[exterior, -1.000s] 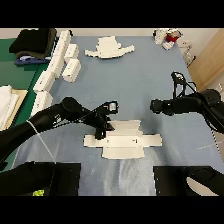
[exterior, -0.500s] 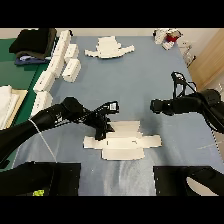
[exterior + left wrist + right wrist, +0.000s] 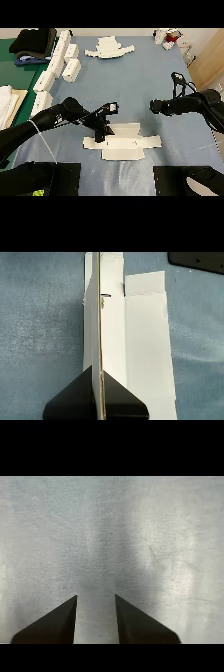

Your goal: Fold the box.

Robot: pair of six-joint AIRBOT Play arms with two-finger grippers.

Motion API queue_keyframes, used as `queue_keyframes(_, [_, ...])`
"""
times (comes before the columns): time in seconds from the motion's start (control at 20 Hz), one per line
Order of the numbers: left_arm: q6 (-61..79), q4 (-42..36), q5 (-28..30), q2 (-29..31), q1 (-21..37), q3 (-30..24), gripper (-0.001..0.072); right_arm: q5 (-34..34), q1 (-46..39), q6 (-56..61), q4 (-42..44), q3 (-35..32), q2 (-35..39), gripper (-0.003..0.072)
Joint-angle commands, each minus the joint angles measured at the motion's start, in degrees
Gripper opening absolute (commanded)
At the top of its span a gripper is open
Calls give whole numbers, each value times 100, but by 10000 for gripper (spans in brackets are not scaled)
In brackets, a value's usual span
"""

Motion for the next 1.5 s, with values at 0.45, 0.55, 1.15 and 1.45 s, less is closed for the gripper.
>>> queue_keyframes(0.45, [-2, 28, 17, 2, -2, 2, 12, -2201, 1038, -518, 857, -37, 387, 1])
queue_keyframes(0.55, [-2, 31, 17, 2, -2, 2, 12, -2422, 1950, -214, 820, -138, 774, 1])
queue_keyframes(1.15, [-2, 28, 15, 2, -2, 2, 12, -739, 5980, -1082, -1733, -1180, 289, 677])
queue_keyframes(1.45, [-2, 28, 17, 2, -2, 2, 12, -715, 5976, 243, -3320, -1158, -33, 676])
